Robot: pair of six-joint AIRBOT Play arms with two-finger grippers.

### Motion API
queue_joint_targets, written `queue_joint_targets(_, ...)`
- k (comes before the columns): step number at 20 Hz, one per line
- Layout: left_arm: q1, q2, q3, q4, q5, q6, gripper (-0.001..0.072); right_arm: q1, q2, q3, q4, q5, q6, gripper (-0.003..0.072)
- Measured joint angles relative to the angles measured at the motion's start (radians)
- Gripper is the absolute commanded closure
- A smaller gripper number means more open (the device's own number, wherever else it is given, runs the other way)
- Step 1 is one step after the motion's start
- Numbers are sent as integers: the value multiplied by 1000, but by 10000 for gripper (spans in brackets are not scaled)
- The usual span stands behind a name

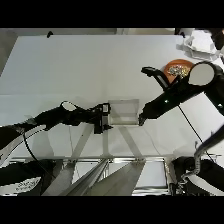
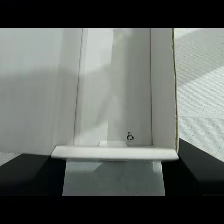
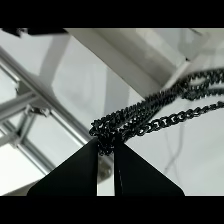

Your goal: Fold the box and place the chain.

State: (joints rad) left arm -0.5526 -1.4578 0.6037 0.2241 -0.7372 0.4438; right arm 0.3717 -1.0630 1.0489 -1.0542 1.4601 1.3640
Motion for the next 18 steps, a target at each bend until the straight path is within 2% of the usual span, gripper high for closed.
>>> queue_joint_targets(9,0,0,0,0,0,0,300,6,213,0,69,-208,0,671)
queue_joint_targets(18,0,0,0,0,0,0,300,6,253,0,165,-293,-22,671)
